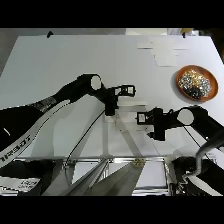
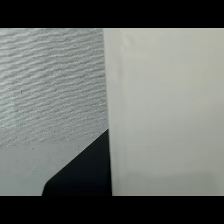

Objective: Fold the box and place the chain.

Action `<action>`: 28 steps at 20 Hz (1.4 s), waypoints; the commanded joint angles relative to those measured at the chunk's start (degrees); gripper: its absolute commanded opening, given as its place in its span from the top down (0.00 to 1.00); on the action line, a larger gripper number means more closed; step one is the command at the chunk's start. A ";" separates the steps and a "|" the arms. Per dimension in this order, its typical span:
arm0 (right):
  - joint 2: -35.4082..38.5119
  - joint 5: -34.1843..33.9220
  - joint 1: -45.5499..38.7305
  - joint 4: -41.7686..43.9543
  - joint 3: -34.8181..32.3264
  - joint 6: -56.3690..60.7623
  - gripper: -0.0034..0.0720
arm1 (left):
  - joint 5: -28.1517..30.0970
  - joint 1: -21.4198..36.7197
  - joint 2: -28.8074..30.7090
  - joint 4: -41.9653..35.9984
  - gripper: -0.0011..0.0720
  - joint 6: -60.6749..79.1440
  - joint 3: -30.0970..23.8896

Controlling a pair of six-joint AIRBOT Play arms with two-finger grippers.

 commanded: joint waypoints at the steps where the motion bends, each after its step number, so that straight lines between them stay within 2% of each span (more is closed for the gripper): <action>1: -0.52 -7.39 0.48 -0.98 -3.17 0.98 0.03 | 0.00 -0.02 0.02 0.00 0.97 0.02 -0.02; 5: -0.13 -12.48 0.48 -0.96 -3.45 1.03 0.03 | 0.00 -0.02 0.02 0.00 0.97 0.00 -0.02; 11: 4.63 -13.60 0.46 -0.72 -3.45 6.12 0.03 | 0.00 -0.02 0.02 -0.02 0.97 0.02 -0.02; 22: 2.60 -16.15 -2.16 -0.74 -0.39 3.19 0.03 | 0.00 -0.02 0.02 -0.02 0.97 0.00 -0.02; 24: 2.03 -16.15 -2.21 -0.61 0.42 -0.68 0.03 | 0.00 -0.02 0.02 0.00 0.97 0.02 -0.02; 25: 1.95 -16.20 -2.40 0.11 0.59 -1.53 0.03 | 0.00 -0.02 0.02 0.00 0.97 0.02 -0.02; 28: 0.04 -14.12 -6.56 9.57 0.61 -8.83 0.04 | 0.00 -0.04 0.02 0.00 0.97 0.00 -0.02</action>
